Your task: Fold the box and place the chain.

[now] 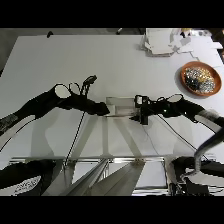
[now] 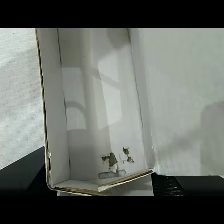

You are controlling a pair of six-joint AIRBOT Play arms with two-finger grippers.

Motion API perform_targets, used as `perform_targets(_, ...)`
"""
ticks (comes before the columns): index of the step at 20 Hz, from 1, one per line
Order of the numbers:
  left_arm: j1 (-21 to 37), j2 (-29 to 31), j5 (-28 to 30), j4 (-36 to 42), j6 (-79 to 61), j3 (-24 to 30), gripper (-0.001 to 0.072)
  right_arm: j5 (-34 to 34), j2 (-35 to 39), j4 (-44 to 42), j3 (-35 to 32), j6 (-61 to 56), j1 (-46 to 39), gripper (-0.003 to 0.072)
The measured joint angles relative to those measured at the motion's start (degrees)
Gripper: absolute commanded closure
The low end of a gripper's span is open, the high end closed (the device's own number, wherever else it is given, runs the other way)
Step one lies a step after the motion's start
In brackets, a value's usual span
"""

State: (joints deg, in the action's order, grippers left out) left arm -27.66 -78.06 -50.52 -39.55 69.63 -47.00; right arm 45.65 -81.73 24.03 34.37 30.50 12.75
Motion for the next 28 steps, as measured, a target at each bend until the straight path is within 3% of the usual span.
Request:
perform_targets(15,-4.5,-2.4,1.5,-11.1,15.1,-5.4,0.0309,0.0,0.0,0.0,0.0,0.0,0.0,0.0233)
perform_targets(28,-9.2,-6.3,-3.3,-23.5,32.3,-12.5,0.0320,0.0,0.0,0.0,0.0,0.0,0.0,0.0233)
